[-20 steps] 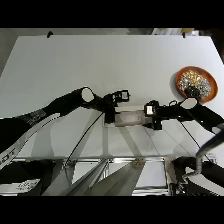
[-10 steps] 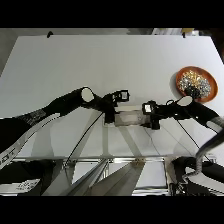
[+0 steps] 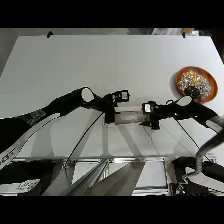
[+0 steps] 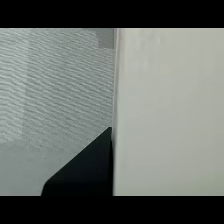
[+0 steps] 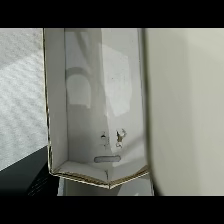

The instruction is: Fold the box and place the chain.

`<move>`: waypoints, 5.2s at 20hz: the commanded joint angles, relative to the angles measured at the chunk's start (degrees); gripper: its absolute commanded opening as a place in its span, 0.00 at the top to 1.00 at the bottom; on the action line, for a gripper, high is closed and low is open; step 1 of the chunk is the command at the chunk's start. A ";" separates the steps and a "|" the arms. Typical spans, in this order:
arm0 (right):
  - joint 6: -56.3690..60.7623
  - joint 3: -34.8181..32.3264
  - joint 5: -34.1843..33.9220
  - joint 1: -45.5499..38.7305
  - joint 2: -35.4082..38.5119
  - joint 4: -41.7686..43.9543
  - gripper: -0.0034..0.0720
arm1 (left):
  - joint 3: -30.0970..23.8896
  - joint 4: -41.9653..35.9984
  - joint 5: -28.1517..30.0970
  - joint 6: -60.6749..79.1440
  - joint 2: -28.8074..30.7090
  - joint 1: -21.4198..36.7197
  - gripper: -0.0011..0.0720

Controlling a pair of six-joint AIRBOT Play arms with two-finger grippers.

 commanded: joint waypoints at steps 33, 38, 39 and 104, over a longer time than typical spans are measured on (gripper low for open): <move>0.09 0.02 -0.15 0.00 -0.02 -0.11 0.43 | 0.00 7.06 -6.91 -8.74 6.23 2.93 0.30; 0.09 0.02 -0.15 0.00 -0.02 -0.11 0.43 | 0.00 20.61 -21.40 -24.98 13.31 3.85 0.92; 0.09 0.02 -0.15 0.00 -0.02 -0.15 0.43 | 0.00 20.57 -23.74 -25.44 14.27 3.39 0.98; 0.09 0.02 -0.13 0.00 -0.02 -0.22 0.43 | -11.93 11.23 4.55 -3.30 10.84 -4.55 0.74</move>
